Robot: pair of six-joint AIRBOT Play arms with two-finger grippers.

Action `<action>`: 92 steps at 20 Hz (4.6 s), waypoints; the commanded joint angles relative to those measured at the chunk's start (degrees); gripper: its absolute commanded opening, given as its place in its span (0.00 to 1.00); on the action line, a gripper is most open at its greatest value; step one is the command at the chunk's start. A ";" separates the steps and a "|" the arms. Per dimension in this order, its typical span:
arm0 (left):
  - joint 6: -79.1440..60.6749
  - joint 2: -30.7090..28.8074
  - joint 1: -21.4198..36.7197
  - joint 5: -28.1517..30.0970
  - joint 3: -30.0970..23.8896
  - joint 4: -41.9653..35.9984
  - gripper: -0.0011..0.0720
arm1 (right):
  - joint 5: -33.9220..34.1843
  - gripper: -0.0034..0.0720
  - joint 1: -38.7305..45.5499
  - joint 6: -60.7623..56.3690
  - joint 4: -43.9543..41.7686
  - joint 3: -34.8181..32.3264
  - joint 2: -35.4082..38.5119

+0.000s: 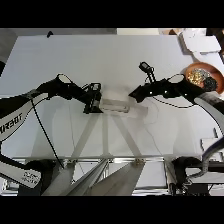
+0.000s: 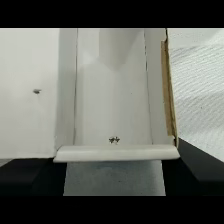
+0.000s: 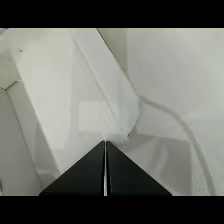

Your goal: Fold the box and place the chain.

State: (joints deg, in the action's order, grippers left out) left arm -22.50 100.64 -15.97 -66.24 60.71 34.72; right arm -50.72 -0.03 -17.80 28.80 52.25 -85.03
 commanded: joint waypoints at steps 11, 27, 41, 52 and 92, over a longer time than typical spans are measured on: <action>0.00 -0.02 0.02 0.02 -0.02 0.00 0.36 | -13.62 0.31 -0.48 15.39 19.85 -1.51 17.97; -0.02 -0.02 0.02 0.02 -0.02 0.00 0.36 | 4.15 0.46 -3.48 46.82 -0.90 -16.33 10.88; -0.02 -0.02 0.02 0.02 -0.02 0.00 0.36 | 3.82 0.24 -6.38 48.39 -9.84 -16.33 6.84; -0.02 -0.02 0.02 0.02 -0.02 0.00 0.36 | 6.86 0.39 -8.35 48.33 -17.73 -16.33 5.44; 0.00 -0.02 0.02 0.02 -0.02 0.00 0.36 | -8.85 0.05 16.79 -41.94 18.34 -16.33 17.57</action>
State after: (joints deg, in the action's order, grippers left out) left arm -22.50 100.64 -15.97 -66.24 60.71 34.72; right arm -56.64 18.13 -56.51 48.14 35.94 -63.81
